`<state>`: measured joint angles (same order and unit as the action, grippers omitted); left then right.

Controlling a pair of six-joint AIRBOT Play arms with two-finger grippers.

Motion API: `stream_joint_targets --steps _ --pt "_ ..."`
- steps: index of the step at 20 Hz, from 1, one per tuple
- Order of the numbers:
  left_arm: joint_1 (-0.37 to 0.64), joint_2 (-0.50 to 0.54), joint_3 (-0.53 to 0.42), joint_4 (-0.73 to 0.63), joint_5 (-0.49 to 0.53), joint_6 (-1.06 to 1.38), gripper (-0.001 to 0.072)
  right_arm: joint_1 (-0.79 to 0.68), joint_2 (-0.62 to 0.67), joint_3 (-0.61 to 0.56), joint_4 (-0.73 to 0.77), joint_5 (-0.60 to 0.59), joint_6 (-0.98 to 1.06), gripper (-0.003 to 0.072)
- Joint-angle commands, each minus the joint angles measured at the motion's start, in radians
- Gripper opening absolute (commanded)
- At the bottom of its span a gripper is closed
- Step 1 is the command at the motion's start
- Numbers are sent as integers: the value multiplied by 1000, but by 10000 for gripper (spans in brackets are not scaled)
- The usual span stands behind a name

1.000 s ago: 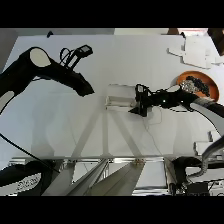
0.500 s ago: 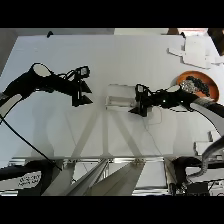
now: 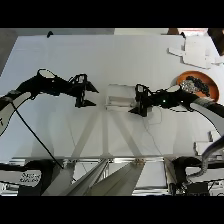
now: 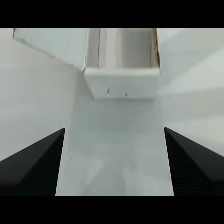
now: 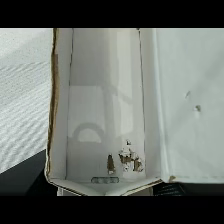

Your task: Fold the box and place the chain.

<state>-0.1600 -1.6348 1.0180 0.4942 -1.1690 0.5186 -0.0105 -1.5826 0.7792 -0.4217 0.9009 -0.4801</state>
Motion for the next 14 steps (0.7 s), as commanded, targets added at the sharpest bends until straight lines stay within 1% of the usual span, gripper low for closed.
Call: stream_joint_targets --steps 1,3,6,9,10,12,14 --pt "-24 -63 0 -127 -8 87 696 0 0 1 0 0 0 503" --pt "-35 -90 1 -124 -2 87 696 0 0 1 0 0 0 503" --pt "-44 -106 16 -116 -2 82 696 0 0 1 0 0 0 503" --pt "-58 -123 76 -113 -4 -4 697 0 0 0 0 0 0 503" --pt "-64 -131 97 -98 -5 -31 697 0 0 0 0 0 0 503" --pt "-78 -141 127 -19 -11 -64 697 0 0 1 0 0 0 503" --pt "-90 -145 129 20 -23 -75 697 0 0 1 0 0 0 503"
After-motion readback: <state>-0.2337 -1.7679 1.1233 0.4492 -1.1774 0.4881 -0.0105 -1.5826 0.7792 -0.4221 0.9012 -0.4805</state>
